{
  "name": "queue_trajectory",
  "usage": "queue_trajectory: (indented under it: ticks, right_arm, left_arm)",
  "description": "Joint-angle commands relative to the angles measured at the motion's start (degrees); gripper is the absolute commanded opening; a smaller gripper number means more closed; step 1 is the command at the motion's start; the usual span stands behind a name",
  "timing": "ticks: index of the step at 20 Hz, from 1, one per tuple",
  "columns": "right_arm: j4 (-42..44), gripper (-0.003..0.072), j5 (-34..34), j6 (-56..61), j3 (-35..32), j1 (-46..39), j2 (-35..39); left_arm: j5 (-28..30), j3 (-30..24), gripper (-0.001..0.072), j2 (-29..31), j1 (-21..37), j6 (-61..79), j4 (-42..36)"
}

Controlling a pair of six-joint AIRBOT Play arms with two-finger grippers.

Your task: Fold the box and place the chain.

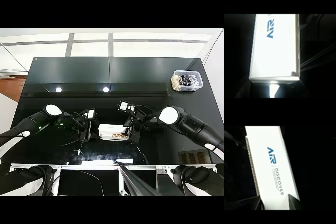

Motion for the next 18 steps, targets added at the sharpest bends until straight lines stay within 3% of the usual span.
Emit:
queue_trajectory:
  ticks: [1, 5, 7, 18]
  right_arm:
    - [-0.35, 0.0348, 1.01, 0.04, -0.02, 0.02, -0.04]
    - [-3.04, 0.0349, 1.57, 0.70, -0.02, 0.02, -0.04]
    - [-3.10, 0.0396, 1.55, 0.70, -0.02, 0.02, -0.04]
    - [-3.43, 0.0397, 2.38, 0.70, -0.02, 0.02, -0.04]
  left_arm:
    - [0.00, 0.02, 0.0485, -0.02, 0.00, -0.02, -0.04]
    - [0.02, 0.02, 0.0485, -0.02, 0.00, -0.02, -0.04]
    - [0.00, 0.02, 0.0485, -0.02, 0.00, 0.00, -0.04]
    - [0.00, 0.02, 0.0486, -0.02, 0.00, -0.02, -0.02]
